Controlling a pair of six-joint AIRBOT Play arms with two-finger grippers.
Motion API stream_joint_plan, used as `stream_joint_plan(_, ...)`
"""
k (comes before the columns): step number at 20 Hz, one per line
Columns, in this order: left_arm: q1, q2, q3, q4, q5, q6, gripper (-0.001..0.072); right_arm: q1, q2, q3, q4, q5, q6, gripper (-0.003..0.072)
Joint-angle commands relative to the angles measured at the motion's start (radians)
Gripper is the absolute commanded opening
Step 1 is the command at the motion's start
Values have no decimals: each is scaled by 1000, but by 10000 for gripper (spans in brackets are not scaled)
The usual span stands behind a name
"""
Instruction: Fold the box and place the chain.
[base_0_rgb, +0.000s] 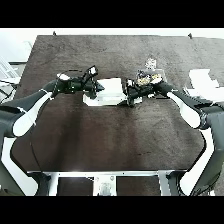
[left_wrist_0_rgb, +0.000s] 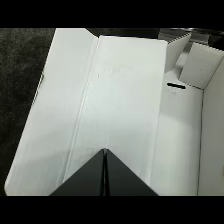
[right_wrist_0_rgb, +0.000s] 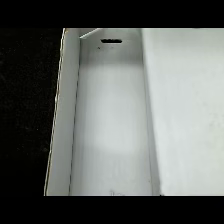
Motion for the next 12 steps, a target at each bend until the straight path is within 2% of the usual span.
stream_joint_plan(1, 0, 7, 7, -1, -2, 18, 18, 0, 0, 0, 1, 0, 0, 589)
stream_joint_plan(6, 25, 106, 32, 53, -47, 20, 19, 0, 0, 0, 1, 0, 0, 589)
stream_joint_plan(11, 90, 215, 33, 250, -267, 1, 22, 0, 0, 0, 1, 0, 0, 589)
stream_joint_plan(12, 93, 216, 32, 318, -296, -17, 174, 0, 0, 0, 1, 0, 0, 589)
